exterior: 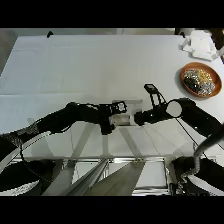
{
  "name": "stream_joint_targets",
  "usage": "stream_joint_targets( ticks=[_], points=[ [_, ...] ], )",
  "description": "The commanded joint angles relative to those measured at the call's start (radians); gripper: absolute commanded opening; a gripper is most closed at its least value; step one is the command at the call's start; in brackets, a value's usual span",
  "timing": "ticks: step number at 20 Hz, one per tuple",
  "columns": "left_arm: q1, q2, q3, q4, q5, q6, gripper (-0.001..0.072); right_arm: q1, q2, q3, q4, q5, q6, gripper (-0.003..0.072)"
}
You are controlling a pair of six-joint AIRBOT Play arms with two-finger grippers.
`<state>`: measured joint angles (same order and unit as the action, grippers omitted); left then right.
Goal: Fold the box and place the chain.
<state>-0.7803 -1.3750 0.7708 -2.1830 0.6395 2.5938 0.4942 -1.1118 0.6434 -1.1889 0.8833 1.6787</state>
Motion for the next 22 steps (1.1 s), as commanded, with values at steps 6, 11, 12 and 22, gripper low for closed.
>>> stream_joint_targets(
  ticks=[6, 11, 12, 22],
  points=[
    [0.0, 0.0, 0.001, 0.0, 0.0, 0.0, 0.0397, 0.118, -0.093, 0.05, -0.242, 0.005, 0.364, 0.0397],
    [0.0, 0.0, 0.001, 0.0, 0.0, 0.0, 0.0397, 0.149, -0.104, 0.054, -0.29, 0.005, 0.474, 0.0324],
    [0.0, 0.0, 0.001, 0.0, 0.0, 0.0, 0.0397, 0.159, -0.109, 0.055, -0.305, 0.006, 0.495, 0.0313],
    [0.0, 0.0, 0.001, 0.0, 0.0, 0.0, 0.0397, 0.22, -0.183, 0.11, -0.358, 0.034, 0.576, 0.0221]
  ],
)
